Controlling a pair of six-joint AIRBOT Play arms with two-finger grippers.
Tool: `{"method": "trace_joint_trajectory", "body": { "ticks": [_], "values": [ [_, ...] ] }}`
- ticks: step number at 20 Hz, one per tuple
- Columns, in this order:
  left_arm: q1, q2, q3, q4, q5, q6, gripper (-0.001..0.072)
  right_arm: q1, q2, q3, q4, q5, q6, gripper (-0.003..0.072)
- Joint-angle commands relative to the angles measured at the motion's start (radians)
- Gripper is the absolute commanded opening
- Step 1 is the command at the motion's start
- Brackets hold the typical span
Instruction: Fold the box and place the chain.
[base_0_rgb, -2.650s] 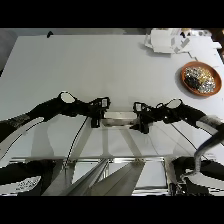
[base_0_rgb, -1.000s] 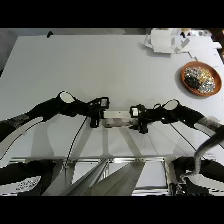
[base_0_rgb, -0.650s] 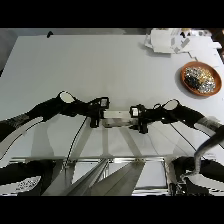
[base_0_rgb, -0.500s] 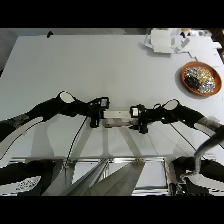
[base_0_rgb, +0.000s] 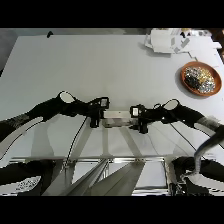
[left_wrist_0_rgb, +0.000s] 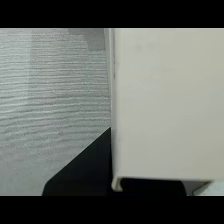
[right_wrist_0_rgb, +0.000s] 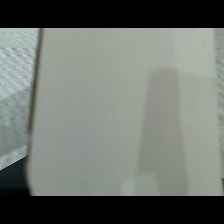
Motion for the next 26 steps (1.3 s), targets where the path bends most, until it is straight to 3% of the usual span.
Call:
{"method": "trace_joint_trajectory", "body": {
  "ticks": [1, 5, 7, 12, 13, 15, 17, 18, 26],
  "values": [
    [-0.001, -0.001, 0.0, 0.0, 0.0, 0.0, 0.0009, 0.001, 0.001, -0.001, 0.0, 0.03, 0.001, 0.0364],
    [-0.001, -0.001, 0.0, 0.0, 0.0, 0.0, 0.0009, 0.001, 0.001, -0.001, 0.004, 0.032, 0.009, 0.0421],
    [-0.001, -0.001, 0.0, 0.0, 0.0, 0.0, 0.0009, 0.001, 0.001, -0.001, 0.007, 0.032, 0.019, 0.0541],
    [-0.001, -0.001, 0.0, 0.0, 0.0, 0.0, 0.0009, 0.001, 0.001, -0.001, 0.007, 0.035, 0.02, 0.0582],
    [-0.001, -0.001, 0.0, 0.0, 0.0, 0.0, 0.0009, 0.001, 0.001, -0.001, 0.007, 0.033, 0.024, 0.0547],
    [-0.001, -0.001, 0.0, 0.0, 0.0, 0.0, 0.0009, 0.001, 0.001, -0.001, 0.005, 0.028, 0.023, 0.0407],
    [-0.001, -0.001, 0.0, 0.0, 0.0, 0.0, 0.0009, 0.001, 0.001, -0.001, 0.005, 0.003, 0.023, 0.0362],
    [-0.001, -0.001, 0.0, 0.0, 0.0, 0.0, 0.0009, 0.001, 0.001, -0.001, 0.005, -0.006, 0.023, 0.0275],
    [-0.001, -0.001, 0.0, 0.0, -0.003, 0.0, 0.0009, 0.001, 0.001, -0.001, 0.005, -0.019, 0.023, 0.0268]
  ]
}}
